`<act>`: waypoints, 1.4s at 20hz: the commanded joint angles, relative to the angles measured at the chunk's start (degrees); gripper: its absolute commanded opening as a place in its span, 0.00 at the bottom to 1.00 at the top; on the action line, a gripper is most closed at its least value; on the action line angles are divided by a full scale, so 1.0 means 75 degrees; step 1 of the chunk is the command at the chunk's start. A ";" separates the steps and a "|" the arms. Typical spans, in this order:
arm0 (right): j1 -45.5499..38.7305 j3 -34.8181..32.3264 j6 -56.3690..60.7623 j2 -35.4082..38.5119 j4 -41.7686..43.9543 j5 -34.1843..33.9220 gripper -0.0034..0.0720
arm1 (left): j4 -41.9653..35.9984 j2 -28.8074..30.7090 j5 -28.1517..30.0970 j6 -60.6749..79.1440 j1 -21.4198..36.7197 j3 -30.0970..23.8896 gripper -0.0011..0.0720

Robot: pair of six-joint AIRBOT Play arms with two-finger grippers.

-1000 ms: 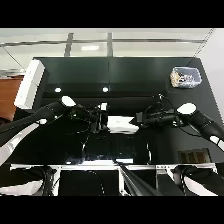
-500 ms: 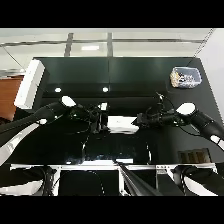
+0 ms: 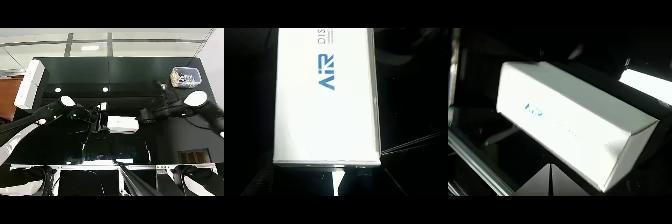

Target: Fold the box and place the chain.

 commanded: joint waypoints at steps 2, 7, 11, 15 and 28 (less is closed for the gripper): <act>-0.1049 0.1113 0.0029 0.1279 -0.0959 0.1037 0.06 | 0.0533 0.0638 -0.0423 -0.0458 0.0149 0.0009 0.99; -0.2486 0.1119 0.0662 0.2346 -0.2075 0.0918 0.06 | 0.0256 0.1078 -0.0341 -0.1349 -0.0012 0.0245 0.98; -0.2498 0.0991 0.0746 0.2337 -0.2110 0.0653 0.06 | 0.0052 0.0268 -0.0329 -0.1845 -0.0769 0.1472 0.98; -0.2498 0.0976 0.0743 0.2337 -0.2116 0.0595 0.06 | 0.0099 -0.0746 -0.0323 -0.2495 -0.1387 0.2620 0.98; -0.2498 0.0976 0.0743 0.2337 -0.2256 0.0635 0.07 | 0.1384 -0.1341 -0.0994 -0.3873 -0.1705 0.3002 0.98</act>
